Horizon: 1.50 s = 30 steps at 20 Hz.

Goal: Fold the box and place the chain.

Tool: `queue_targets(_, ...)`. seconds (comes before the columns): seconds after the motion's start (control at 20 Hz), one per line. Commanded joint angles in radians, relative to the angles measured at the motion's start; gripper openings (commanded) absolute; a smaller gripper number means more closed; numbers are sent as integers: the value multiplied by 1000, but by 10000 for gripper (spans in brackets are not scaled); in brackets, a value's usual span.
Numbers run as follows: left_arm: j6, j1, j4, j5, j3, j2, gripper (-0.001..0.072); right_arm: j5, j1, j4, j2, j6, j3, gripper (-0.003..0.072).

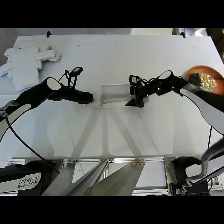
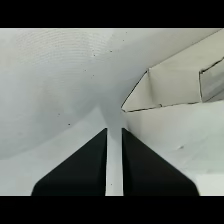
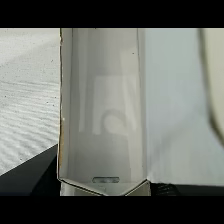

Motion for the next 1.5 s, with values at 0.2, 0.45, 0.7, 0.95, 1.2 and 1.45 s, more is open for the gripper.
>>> queue_targets(0.2, 120, 1, -166, -53, 1, 5, 286, -1, 0, 1, 0, 1, 1, 456)
queue_targets(0.45, 184, 1, -248, -52, 1, 4, 286, -1, 0, 1, 0, 1, 1, 456)
queue_targets(0.7, 252, 1, -275, -56, 1, 0, 287, -1, 0, 1, 0, 0, 1, 456)
queue_targets(0.95, 261, 0, -316, -103, 1, -34, 421, -1, 0, 1, 0, 1, 1, 456)
queue_targets(1.2, 258, -1, -335, -130, 0, -86, 420, -1, 0, 1, 0, 0, 1, 456)
queue_targets(1.45, 283, -2, -446, -103, 0, -86, 448, -1, 0, 1, 0, 1, 1, 456)
